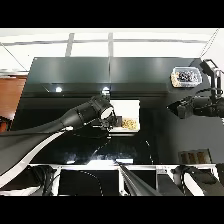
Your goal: Fold the box and place the chain.
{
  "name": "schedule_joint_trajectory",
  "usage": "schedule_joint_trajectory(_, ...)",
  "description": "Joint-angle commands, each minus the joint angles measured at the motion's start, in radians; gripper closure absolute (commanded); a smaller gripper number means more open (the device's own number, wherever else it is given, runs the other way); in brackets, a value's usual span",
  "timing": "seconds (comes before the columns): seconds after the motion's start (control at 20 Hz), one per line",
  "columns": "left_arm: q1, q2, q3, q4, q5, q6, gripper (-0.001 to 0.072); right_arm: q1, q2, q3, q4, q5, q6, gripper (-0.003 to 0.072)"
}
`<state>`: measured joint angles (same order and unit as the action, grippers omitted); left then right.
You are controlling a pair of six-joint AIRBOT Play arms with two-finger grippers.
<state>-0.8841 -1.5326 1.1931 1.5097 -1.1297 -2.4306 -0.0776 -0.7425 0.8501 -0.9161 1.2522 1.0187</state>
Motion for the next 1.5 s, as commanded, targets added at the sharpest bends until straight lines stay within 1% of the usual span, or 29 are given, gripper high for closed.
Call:
schedule_joint_trajectory(0.0,0.001,-0.010,0.009,-0.012,-0.040,-0.009,0.0254,-0.003,0.000,0.001,0.026,0.000,-0.001,0.0301)
schedule_joint_trajectory(0.05,0.002,-0.010,0.024,-0.010,-0.070,0.001,0.0206,-0.003,0.000,0.001,0.025,0.000,0.000,0.0301)
schedule_joint_trajectory(0.2,0.001,0.021,0.116,0.029,-0.179,0.228,0.0206,-0.003,0.000,0.001,0.025,0.000,0.000,0.0301)
schedule_joint_trajectory(0.3,0.002,0.095,0.137,0.094,-0.242,0.379,0.0206,-0.003,0.000,0.001,0.025,0.000,-0.001,0.0301)
schedule_joint_trajectory(0.4,0.016,0.188,0.119,0.207,-0.299,0.486,0.0207,-0.003,0.000,0.001,0.025,0.000,0.000,0.0301)
schedule_joint_trajectory(0.45,0.045,0.240,0.092,0.246,-0.304,0.529,0.0207,-0.003,0.000,0.001,0.025,-0.001,-0.001,0.0301)
schedule_joint_trajectory(0.5,0.100,0.295,0.049,0.261,-0.289,0.553,0.0207,-0.003,0.000,0.001,0.025,-0.003,0.000,0.0301)
schedule_joint_trajectory(0.55,0.169,0.346,-0.004,0.253,-0.251,0.554,0.0207,-0.003,0.000,0.001,0.025,-0.005,0.000,0.0301)
schedule_joint_trajectory(0.6,0.260,0.402,-0.075,0.208,-0.175,0.554,0.0207,-0.003,0.000,0.000,0.025,-0.009,0.000,0.0301)
schedule_joint_trajectory(0.65,0.349,0.454,-0.153,0.117,-0.071,0.555,0.0207,-0.003,0.000,0.001,0.025,-0.014,0.000,0.0301)
schedule_joint_trajectory(0.7,0.439,0.506,-0.249,-0.042,0.071,0.605,0.0207,-0.003,0.000,0.001,0.025,-0.022,0.000,0.0301)
schedule_joint_trajectory(0.75,0.510,0.543,-0.341,-0.251,0.199,0.765,0.0207,-0.003,0.000,0.001,0.025,-0.024,0.000,0.0301)
schedule_joint_trajectory(0.8,0.562,0.563,-0.431,-0.500,0.281,1.022,0.0208,-0.003,0.000,0.001,0.025,-0.024,0.000,0.0301)
schedule_joint_trajectory(0.85,0.593,0.565,-0.492,-0.710,0.275,1.292,0.0210,-0.003,0.000,0.001,0.024,-0.024,0.000,0.0301)
schedule_joint_trajectory(0.9,0.612,0.557,-0.538,-0.871,0.213,1.553,0.0210,-0.003,0.000,0.001,0.024,-0.023,-0.001,0.0301)
schedule_joint_trajectory(0.95,0.616,0.545,-0.561,-0.930,0.150,1.731,0.0210,-0.003,0.000,0.001,0.023,-0.024,-0.001,0.0301)
schedule_joint_trajectory(1.0,0.611,0.529,-0.568,-0.921,0.113,1.842,0.0209,-0.003,0.000,0.001,0.021,-0.023,-0.001,0.0301)
schedule_joint_trajectory(1.05,0.608,0.514,-0.568,-0.902,0.105,1.909,0.0207,-0.003,0.000,0.001,0.021,-0.024,-0.001,0.0301)
schedule_joint_trajectory(1.1,0.609,0.499,-0.568,-0.900,0.108,1.970,0.0164,-0.003,0.000,0.001,0.021,-0.024,-0.001,0.0301)
schedule_joint_trajectory(1.15,0.610,0.488,-0.568,-0.900,0.116,2.032,0.0001,-0.003,0.000,0.001,0.021,-0.024,-0.001,0.0301)
schedule_joint_trajectory(1.4,0.607,0.459,-0.567,-0.842,0.164,2.457,0.0003,-0.003,0.000,0.001,0.021,-0.026,-0.001,0.0301)
schedule_joint_trajectory(1.45,0.612,0.455,-0.566,-0.829,0.192,2.527,0.0003,-0.003,0.000,0.001,0.021,-0.027,-0.001,0.0301)
